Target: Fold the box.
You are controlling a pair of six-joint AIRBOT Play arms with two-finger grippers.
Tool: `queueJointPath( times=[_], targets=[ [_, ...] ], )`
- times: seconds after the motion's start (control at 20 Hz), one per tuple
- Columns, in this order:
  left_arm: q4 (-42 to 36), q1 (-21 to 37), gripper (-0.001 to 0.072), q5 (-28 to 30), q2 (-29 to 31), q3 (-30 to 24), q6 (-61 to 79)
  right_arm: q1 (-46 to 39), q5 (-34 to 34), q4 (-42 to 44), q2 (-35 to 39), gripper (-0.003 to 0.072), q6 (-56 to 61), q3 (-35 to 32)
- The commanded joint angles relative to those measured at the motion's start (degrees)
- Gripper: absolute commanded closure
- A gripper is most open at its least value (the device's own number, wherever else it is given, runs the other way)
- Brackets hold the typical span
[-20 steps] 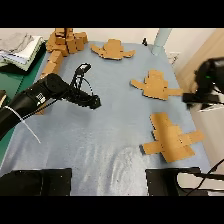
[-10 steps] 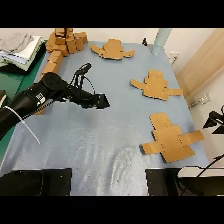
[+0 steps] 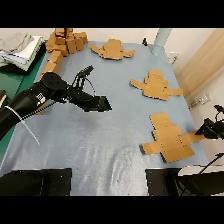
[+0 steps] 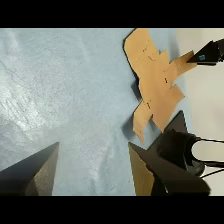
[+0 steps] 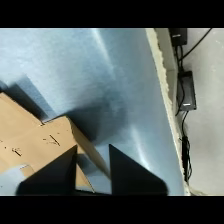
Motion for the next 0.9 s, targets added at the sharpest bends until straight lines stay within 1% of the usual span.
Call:
queueJointPath(
  times=[0.0, 0.05, 0.15, 0.25, 0.3, 0.35, 0.4, 0.6, 0.7, 0.75, 0.8, 0.85],
  targets=[
    [-1.2, 0.0, 0.0057, -0.4, 0.0, 0.0, 0.0, 1.2, -2.7, 6.3, -0.4, 0.0605, -1.7, -0.3],
    [-1.4, 0.0, 0.0057, -0.5, 0.0, 0.0, 0.0, 2.1, -4.3, 9.1, -0.4, 0.0682, -1.6, -0.3],
    [-1.9, 0.0, 0.0057, -0.4, 0.0, 0.0, 0.1, 4.9, -6.9, 17.2, -0.2, 0.0682, -1.5, -0.9],
    [-1.9, 0.1, 0.0057, -0.5, 0.0, 0.0, 0.5, 8.9, -6.6, 26.3, 1.6, 0.0683, 0.0, -3.3],
    [-1.9, 0.1, 0.0057, -0.5, 0.0, 0.0, 0.5, 11.8, -5.0, 28.8, 3.7, 0.0683, 0.0, -5.1],
    [-1.9, 0.1, 0.0057, -0.5, 0.0, 0.0, 1.1, 14.8, -2.1, 29.3, 6.5, 0.0684, 0.0, -7.2],
    [-1.9, 0.1, 0.0057, -0.5, 0.0, 0.0, 2.2, 18.1, 2.7, 29.3, 10.2, 0.0684, 0.8, -10.1],
    [-1.8, 0.1, 0.0057, -0.6, 0.0, 0.0, 3.4, 29.0, 25.8, 28.9, 27.3, 0.0684, 10.9, -24.2],
    [-1.7, 0.1, 0.0057, -1.5, 0.0, 0.0, 4.0, 32.6, 33.9, 28.0, 34.4, 0.0684, 17.9, -30.7],
    [-1.7, 0.1, 0.0057, -2.1, 0.0, 0.0, 4.4, 33.7, 35.4, 27.2, 36.9, 0.0683, 20.1, -33.2],
    [-1.7, 0.2, 0.0057, -2.6, 0.0, 0.0, 4.9, 34.3, 34.6, 25.7, 38.1, 0.0677, 21.0, -34.9],
    [-1.7, 0.4, 0.0057, -3.2, 0.0, 0.0, 5.0, 34.3, 32.2, 24.2, 38.1, 0.0556, 21.0, -35.6]
  ],
)
